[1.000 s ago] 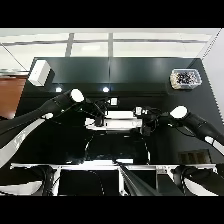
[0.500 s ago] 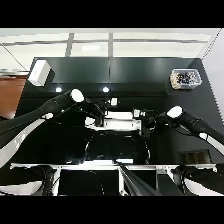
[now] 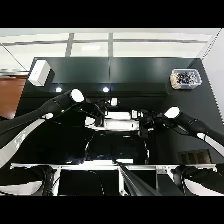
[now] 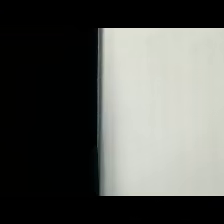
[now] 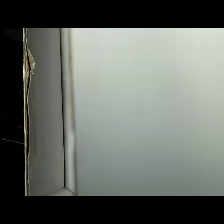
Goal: Fold the box and place the chain.
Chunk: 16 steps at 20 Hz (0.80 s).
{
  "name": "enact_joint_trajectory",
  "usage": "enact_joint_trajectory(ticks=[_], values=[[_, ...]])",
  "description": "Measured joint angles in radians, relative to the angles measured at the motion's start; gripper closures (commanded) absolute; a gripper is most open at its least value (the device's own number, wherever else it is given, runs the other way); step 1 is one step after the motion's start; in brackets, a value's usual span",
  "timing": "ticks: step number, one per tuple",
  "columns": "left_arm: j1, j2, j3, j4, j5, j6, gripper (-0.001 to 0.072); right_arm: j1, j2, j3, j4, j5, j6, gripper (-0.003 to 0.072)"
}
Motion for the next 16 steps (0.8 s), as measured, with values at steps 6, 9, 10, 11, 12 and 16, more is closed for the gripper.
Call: enact_joint_trajectory(ticks=[6,9,10,11,12,16], values=[[0.0,0.0,0.0,-0.003,0.0,0.0,0.0551,0.0,0.0,0.0,-0.003,-0.003,0.0,0.0225],[0.005,0.019,0.0,0.011,0.002,-0.012,-0.0006,0.0,0.0,0.0,-0.003,-0.005,0.0,0.0225],[0.008,0.037,-0.001,0.032,0.0,-0.032,-0.0002,0.001,0.0,0.0,-0.004,-0.006,0.0,0.0225],[0.013,0.062,-0.001,0.058,-0.008,-0.062,-0.0002,0.001,0.0,0.0,-0.004,-0.006,0.0,0.0225],[0.019,0.094,0.0,0.096,-0.015,-0.102,0.0001,0.002,0.0,0.0,-0.005,-0.005,0.0,0.0225],[0.035,0.239,0.0,0.297,-0.151,-0.336,0.0483,0.002,0.0,0.0,-0.008,-0.003,0.0,0.0225]])
